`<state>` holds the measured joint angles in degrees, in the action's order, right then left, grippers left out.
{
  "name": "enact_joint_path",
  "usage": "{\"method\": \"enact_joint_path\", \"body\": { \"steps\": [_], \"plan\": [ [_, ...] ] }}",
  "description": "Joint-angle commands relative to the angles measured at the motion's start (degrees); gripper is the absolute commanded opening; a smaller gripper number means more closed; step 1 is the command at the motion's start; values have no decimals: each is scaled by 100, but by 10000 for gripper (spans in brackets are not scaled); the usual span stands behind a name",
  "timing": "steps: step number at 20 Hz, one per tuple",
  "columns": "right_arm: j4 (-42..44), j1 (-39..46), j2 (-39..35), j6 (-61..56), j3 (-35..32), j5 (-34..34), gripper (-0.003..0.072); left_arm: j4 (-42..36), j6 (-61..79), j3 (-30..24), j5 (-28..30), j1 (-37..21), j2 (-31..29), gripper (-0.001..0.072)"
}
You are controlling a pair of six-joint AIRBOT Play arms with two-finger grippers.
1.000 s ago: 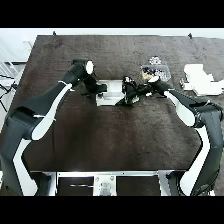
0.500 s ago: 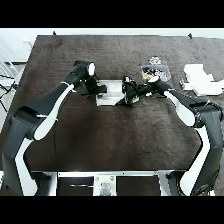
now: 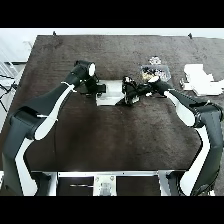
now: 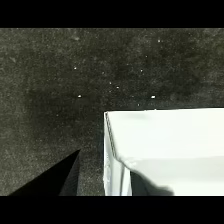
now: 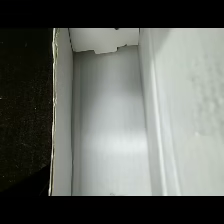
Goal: Fold the box and place the chain.
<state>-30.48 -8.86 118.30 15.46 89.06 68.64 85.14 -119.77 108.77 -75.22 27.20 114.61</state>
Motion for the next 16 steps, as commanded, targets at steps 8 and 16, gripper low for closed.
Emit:
{"method": "enact_joint_path", "body": {
  "steps": [8, 16],
  "plan": [
    [0, -4, -2, 0, -2, 0, 481, 0, -17, 2, -74, 26, 7, 216],
    [0, -4, 0, 0, -2, 0, 481, -188, 142, 4, -168, 26, 122, 218]
  ]
}}
